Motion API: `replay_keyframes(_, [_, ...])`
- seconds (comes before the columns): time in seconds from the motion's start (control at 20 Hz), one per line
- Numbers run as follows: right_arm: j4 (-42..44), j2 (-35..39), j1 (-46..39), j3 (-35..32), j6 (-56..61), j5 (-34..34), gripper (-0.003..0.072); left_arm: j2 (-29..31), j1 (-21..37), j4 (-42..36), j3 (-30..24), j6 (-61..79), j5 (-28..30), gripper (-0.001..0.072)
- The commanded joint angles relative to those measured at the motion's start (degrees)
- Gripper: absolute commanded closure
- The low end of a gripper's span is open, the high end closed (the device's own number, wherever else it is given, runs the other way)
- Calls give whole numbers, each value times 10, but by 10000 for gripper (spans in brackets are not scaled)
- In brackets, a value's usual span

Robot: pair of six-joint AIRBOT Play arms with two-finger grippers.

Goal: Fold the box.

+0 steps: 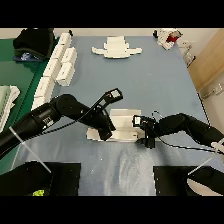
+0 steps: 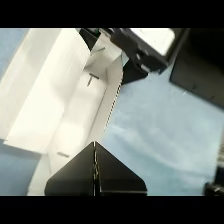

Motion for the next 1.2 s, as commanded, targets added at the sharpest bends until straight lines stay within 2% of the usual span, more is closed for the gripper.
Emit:
replay_keyframes(0.0, [0, 0, 0, 1, 0, 0, 176, 48, 24, 25, -55, 179, -10, 616])
replay_keyframes(0.05, [0, 0, 0, 1, 0, 0, 176, 49, 42, 17, -73, 207, -10, 194])
replay_keyframes(0.1, [0, 0, 0, 1, 0, 0, 176, 49, 58, 5, -88, 228, -7, 34])
replay_keyframes(0.35, [0, 0, 0, 1, 0, 0, 176, 46, 82, -29, -131, 373, 30, 33])
replay_keyframes(0.55, [0, 0, 0, 1, 0, 0, 176, 8, 82, -34, -134, 393, 58, 34])
replay_keyframes(0.6, [0, 0, 0, 1, 0, 0, 176, -3, 82, -35, -134, 401, 68, 70])
replay_keyframes(0.65, [0, 0, 0, 1, 0, 0, 176, -13, 82, -35, -134, 405, 77, 166])
replay_keyframes(0.7, [0, 0, 0, 1, 0, 0, 176, -19, 82, -36, -134, 415, 85, 190])
replay_keyframes(0.95, [0, 0, 0, 1, 0, 0, 176, -55, 81, -114, -134, 480, 98, 192])
replay_keyframes(1.0, [0, 0, 0, 1, 0, 0, 176, -59, 81, -122, -133, 480, 99, 287])
replay_keyframes(1.05, [0, 0, 0, 1, 0, 0, 176, -61, 81, -124, -133, 480, 100, 490])
replay_keyframes(1.15, [0, 0, 0, 1, 0, 0, 176, -62, 81, -132, -133, 486, 100, 540])
